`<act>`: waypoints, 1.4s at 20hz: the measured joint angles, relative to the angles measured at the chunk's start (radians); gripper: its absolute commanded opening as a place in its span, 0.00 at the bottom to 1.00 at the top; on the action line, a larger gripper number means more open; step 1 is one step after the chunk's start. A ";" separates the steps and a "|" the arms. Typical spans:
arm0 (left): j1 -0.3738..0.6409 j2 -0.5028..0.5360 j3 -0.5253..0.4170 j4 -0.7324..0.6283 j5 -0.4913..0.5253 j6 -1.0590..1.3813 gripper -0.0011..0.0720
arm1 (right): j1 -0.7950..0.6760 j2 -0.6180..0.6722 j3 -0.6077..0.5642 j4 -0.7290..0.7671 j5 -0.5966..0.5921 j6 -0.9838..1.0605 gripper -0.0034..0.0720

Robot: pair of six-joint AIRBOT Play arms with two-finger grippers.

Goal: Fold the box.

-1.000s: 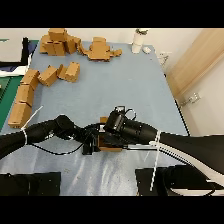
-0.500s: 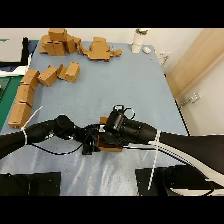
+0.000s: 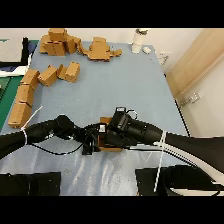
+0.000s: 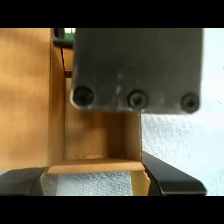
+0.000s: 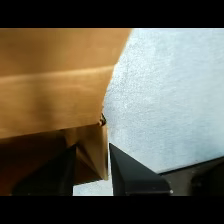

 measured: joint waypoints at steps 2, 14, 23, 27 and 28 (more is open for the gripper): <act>0.000 0.000 0.000 0.000 0.000 0.000 0.74 | -0.015 0.018 -0.019 0.015 0.020 -0.006 0.46; 0.000 0.000 0.000 0.000 0.000 0.000 0.74 | -0.105 0.021 -0.080 0.061 0.126 -0.116 0.44; 0.000 0.000 0.000 0.003 0.001 0.004 0.74 | -0.113 -0.017 -0.081 0.078 0.139 -0.159 0.05; 0.000 0.000 0.000 -0.001 -0.001 -0.003 0.74 | -0.111 -0.023 -0.084 0.084 0.142 -0.180 0.51; 0.000 0.000 0.000 -0.001 0.000 -0.003 0.74 | -0.112 -0.017 -0.082 0.092 0.145 -0.179 0.56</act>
